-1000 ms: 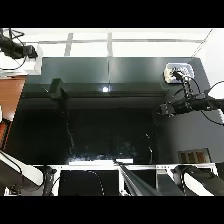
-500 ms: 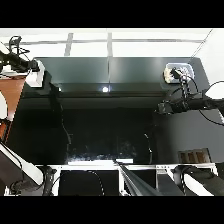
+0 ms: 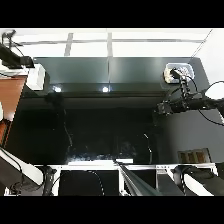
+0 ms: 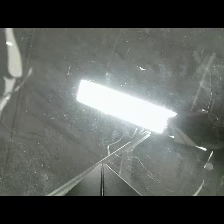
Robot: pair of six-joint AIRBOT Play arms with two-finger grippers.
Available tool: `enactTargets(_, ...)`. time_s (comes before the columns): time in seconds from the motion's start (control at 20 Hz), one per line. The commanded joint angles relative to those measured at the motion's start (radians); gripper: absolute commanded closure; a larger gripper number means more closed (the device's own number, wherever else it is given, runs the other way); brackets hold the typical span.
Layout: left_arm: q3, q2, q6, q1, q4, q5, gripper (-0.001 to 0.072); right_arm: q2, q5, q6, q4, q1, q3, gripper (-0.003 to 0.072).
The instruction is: Fold the box and place the chain.
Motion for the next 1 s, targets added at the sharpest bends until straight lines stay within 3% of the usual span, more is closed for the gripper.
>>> enactTargets(0.0, -0.024, 0.158, -0.07, -0.018, -0.005, -0.047, 0.0055, 0.0, 0.0, 0.0, 0.0, 0.001, 0.0, 0.0673)
enactTargets(0.05, -0.06, 0.214, -0.112, -0.023, -0.027, -0.074, 0.0324, 0.0, 0.0, 0.0, 0.0, 0.001, 0.0, 0.0673)
enactTargets(0.1, -0.1, 0.263, -0.136, -0.026, -0.072, -0.121, 0.0662, 0.0, -0.004, 0.0, -0.002, 0.001, 0.0, 0.0673)
enactTargets(0.2, -0.222, 0.354, -0.152, -0.047, -0.216, -0.209, 0.0684, 0.0, -0.02, -0.001, -0.006, 0.001, 0.0, 0.0673)
enactTargets(0.3, -0.415, 0.467, -0.176, -0.111, -0.252, -0.188, 0.0685, 0.0, -0.06, -0.002, -0.016, 0.001, 0.0, 0.0674)
enactTargets(0.5, -0.954, 0.808, -0.188, -0.283, -0.254, 0.148, 0.0685, 0.001, -0.171, -0.001, -0.031, 0.001, -0.001, 0.0676)
enactTargets(0.65, -1.289, 1.046, -0.165, -0.359, -0.253, 0.304, 0.0684, 0.04, -0.402, 0.0, -0.094, 0.017, -0.057, 0.068)
enactTargets(0.8, -1.49, 1.251, -0.165, -0.364, -0.208, 0.341, 0.0684, 0.061, -0.549, 0.0, -0.168, 0.014, -0.154, 0.0675)
enactTargets(0.95, -1.57, 1.399, -0.166, -0.364, -0.128, 0.339, 0.0683, 0.061, -0.572, 0.0, -0.214, 0.014, -0.188, 0.0674)
